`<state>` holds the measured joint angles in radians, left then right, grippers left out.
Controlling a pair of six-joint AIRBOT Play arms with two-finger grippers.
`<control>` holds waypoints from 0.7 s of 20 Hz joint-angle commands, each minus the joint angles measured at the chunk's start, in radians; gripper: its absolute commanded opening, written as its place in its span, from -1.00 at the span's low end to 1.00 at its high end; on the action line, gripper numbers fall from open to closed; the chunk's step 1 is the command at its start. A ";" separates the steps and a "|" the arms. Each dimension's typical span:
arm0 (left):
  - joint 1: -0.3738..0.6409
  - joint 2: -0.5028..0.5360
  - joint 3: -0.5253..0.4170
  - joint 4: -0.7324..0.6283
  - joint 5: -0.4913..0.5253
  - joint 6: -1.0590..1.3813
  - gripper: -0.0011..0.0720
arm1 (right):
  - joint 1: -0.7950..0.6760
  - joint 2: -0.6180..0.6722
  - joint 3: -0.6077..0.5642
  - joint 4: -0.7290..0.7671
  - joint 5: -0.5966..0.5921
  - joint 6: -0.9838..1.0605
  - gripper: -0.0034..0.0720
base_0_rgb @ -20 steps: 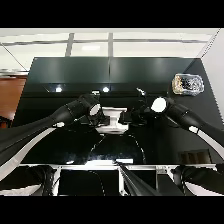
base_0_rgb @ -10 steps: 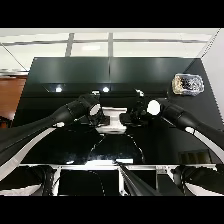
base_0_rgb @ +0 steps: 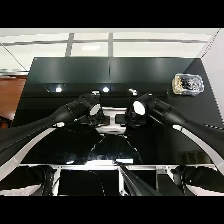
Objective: Fold the box and place the chain.
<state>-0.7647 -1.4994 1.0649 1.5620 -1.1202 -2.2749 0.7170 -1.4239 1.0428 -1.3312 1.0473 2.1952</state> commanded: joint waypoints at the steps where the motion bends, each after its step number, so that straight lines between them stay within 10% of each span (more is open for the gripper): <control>1: 0.000 0.000 0.000 0.000 0.000 0.000 -0.89 | 0.029 -0.048 0.045 -0.037 0.034 0.070 -0.06; 14: 0.000 0.000 0.000 0.000 -0.008 0.000 -0.89 | 0.035 -0.104 0.071 -0.053 0.048 0.079 -0.88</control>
<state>-0.7647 -1.4990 1.0653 1.5608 -1.1275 -2.2761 0.7506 -1.5249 1.1126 -1.3834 1.1007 2.2757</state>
